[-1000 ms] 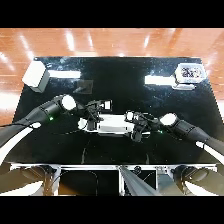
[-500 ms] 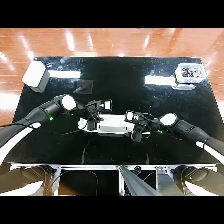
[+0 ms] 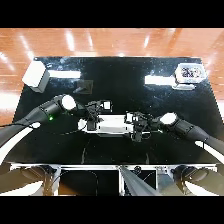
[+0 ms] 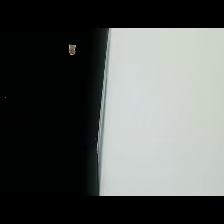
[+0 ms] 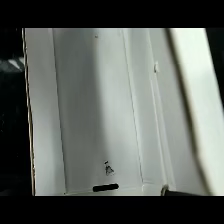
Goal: Fold the box and place the chain.
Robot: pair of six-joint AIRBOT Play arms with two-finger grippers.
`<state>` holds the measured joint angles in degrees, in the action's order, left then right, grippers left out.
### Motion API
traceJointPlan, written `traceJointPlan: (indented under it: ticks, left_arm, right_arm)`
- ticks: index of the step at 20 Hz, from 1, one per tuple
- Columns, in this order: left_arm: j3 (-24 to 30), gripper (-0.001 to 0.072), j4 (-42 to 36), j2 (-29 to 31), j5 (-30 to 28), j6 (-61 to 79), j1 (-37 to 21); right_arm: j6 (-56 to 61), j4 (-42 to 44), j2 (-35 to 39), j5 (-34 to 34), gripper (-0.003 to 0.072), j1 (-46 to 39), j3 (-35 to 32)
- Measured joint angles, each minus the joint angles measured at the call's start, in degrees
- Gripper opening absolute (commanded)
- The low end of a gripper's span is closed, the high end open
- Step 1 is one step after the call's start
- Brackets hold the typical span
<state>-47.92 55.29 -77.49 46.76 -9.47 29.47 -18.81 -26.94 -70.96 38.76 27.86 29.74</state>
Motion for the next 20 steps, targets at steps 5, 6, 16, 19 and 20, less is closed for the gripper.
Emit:
traceJointPlan:
  ticks: [5, 6, 16, 19, 20]
  left_arm:
    - [0.0, 0.002, 0.0, 0.0, 0.17, 0.0, -0.02]
    - [0.0, 0.0021, 0.0, 0.0, 0.17, 0.0, -0.02]
    - [0.0, 0.0021, 0.02, 0.0, 0.09, 0.0, -0.04]
    - [0.0, 0.0021, 0.02, 0.0, 0.17, 0.02, -0.04]
    - [0.0, 0.0021, 0.02, 0.0, 0.15, 0.02, -0.04]
  right_arm:
    - [-0.33, 0.07, -0.15, 0.07, 0.072, 0.07, 0.13]
    - [-0.31, 0.07, -0.17, 0.0, 0.072, 0.17, 0.13]
    - [0.63, -1.07, -0.28, -1.46, 0.0691, 1.25, 0.15]
    - [0.96, -1.09, -0.28, -1.55, 0.0497, 1.25, 0.15]
    - [0.94, -1.11, -0.28, -1.57, 0.0497, 1.25, 0.15]
